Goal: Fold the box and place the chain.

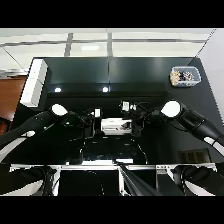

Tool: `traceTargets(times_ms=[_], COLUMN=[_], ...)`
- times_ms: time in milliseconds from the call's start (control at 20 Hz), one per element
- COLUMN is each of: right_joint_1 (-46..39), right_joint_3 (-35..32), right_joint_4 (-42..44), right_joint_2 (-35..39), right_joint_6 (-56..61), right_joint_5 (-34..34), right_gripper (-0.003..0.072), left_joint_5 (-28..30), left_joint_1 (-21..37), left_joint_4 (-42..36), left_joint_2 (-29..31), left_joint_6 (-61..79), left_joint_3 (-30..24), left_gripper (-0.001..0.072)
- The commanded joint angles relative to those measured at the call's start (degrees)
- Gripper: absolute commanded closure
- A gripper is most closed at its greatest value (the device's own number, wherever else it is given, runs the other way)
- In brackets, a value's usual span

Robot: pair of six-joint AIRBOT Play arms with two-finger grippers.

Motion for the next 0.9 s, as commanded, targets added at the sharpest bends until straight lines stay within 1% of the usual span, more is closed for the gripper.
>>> traceTargets(times_ms=[0, 400, 500, 850], right_joint_1=[0.0, 0.0, 0.1, 0.1], right_joint_3=[0.0, -0.1, -0.2, -0.3], right_joint_4=[0.0, -0.1, -0.2, -0.1], right_joint_2=[0.0, -0.6, -0.6, -0.6], right_joint_6=[1.2, 1.8, 2.0, 2.1], right_joint_5=[1.5, 2.6, 2.6, 3.0], right_gripper=[0.0489, 0.0487, 0.0372, 0.0371], left_joint_5=[-0.2, -0.2, -0.2, -0.2], left_joint_1=[0.0, 0.0, 0.0, 0.0], left_joint_4=[0.1, 0.1, 0.1, 0.1], left_joint_2=[0.0, 0.0, 0.0, 0.0], left_joint_6=[0.0, 0.1, 0.1, 0.1], left_joint_3=[0.0, 0.0, 0.0, 0.0], left_gripper=[0.036, 0.0359, 0.036, 0.0359])
